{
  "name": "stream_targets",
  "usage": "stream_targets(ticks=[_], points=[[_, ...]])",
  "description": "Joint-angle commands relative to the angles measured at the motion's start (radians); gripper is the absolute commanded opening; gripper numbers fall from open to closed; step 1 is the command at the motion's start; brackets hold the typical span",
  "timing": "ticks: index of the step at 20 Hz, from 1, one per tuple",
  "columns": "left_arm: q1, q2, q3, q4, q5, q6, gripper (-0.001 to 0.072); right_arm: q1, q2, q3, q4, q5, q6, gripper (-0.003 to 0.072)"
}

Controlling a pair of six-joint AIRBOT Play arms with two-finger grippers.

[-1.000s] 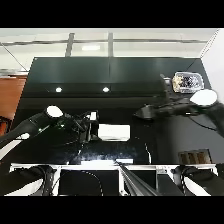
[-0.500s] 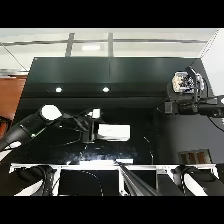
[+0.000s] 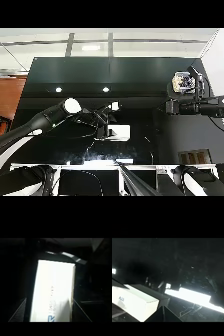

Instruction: Fold the box and place the chain.

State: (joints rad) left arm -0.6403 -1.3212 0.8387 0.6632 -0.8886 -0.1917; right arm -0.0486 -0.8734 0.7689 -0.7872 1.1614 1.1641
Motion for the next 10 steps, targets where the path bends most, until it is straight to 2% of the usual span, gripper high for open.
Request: stream_targets(ticks=[1,10], points=[[-0.006,-0.031,0.019,0.048,-0.077,-0.026,0.071,0.0,0.001,0.0,-0.003,-0.002,0.0,0.0009],[-0.014,-0.033,0.019,0.069,-0.063,-0.026,0.0711,0.0,0.001,0.0,-0.004,-0.002,0.0,0.0009]])
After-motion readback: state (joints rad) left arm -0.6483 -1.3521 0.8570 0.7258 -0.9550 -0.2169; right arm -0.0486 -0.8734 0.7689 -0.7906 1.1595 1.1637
